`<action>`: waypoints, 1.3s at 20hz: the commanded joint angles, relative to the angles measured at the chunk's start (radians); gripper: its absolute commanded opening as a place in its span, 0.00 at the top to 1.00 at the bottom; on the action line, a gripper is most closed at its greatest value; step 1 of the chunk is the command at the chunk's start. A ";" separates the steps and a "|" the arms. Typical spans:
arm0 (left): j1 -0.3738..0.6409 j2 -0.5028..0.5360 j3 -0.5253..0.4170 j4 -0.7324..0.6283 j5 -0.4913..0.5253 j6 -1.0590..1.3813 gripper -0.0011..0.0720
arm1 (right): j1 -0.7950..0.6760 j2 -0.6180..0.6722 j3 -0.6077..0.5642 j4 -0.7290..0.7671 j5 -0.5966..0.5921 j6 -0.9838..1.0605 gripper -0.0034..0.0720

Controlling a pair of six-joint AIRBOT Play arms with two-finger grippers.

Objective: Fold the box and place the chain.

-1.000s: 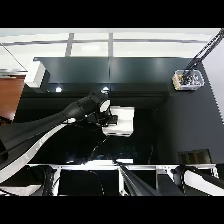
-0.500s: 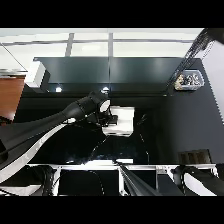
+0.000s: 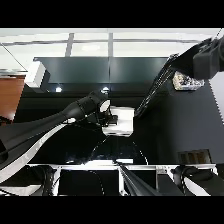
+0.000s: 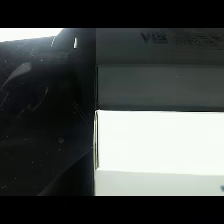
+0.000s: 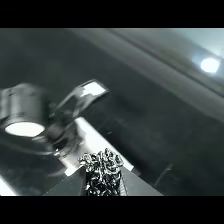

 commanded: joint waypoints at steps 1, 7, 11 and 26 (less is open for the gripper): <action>0.001 0.000 0.000 0.000 0.000 0.000 0.95 | 0.082 0.004 -0.002 0.001 0.012 0.004 0.94; 0.001 0.000 0.000 0.000 0.001 0.000 0.95 | 0.130 0.003 -0.002 0.001 -0.003 0.018 0.94; 0.001 0.000 0.000 0.000 0.001 0.000 0.95 | 0.131 0.003 -0.032 0.017 -0.023 0.019 0.94; 0.001 0.000 0.000 0.000 0.000 0.000 0.95 | 0.131 -0.021 -0.698 0.122 -0.376 0.018 0.94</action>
